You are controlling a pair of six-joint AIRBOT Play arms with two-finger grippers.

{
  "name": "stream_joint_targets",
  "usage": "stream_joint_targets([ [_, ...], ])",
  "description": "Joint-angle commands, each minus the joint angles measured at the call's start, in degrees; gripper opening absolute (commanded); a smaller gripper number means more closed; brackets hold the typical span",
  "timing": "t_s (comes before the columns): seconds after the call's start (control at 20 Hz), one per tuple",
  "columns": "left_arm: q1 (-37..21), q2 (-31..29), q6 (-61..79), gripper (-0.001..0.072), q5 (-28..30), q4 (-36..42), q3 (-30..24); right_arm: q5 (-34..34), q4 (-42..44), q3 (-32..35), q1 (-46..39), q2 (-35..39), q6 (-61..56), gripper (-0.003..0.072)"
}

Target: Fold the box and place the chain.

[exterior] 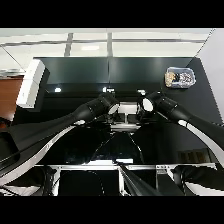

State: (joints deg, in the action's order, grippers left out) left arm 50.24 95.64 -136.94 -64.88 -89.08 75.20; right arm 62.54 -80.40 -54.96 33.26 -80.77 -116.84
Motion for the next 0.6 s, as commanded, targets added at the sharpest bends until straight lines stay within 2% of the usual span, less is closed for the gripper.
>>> stream_joint_targets([
  [0.0,0.0,0.0,0.2,0.0026,0.3,0.0,0.1,-0.3,0.6,0.0,0.1,0.0,0.3,0.0015],
  [0.05,0.0,0.0,0.2,0.0027,0.3,0.0,0.1,-0.2,0.6,0.0,0.0,0.0,0.3,0.0018],
  [0.1,0.0,0.0,0.2,0.0027,0.3,0.0,0.1,-0.2,0.2,-0.1,0.0,0.1,0.3,0.0084],
  [0.15,0.0,0.0,0.2,0.0027,0.3,0.0,0.1,0.0,0.1,-0.1,0.0,0.3,0.3,0.0298],
  [0.2,0.0,0.0,0.2,0.0027,0.3,0.0,0.1,0.0,0.0,-0.1,0.0,0.8,1.6,0.0376],
  [0.35,0.0,0.0,0.2,0.0027,0.2,0.0,0.1,3.0,0.0,-0.2,-0.1,3.6,6.0,0.0378],
  [0.55,0.0,0.0,0.2,0.0026,0.3,0.0,0.1,6.9,-3.3,-1.6,-2.6,13.9,11.7,0.0378],
])
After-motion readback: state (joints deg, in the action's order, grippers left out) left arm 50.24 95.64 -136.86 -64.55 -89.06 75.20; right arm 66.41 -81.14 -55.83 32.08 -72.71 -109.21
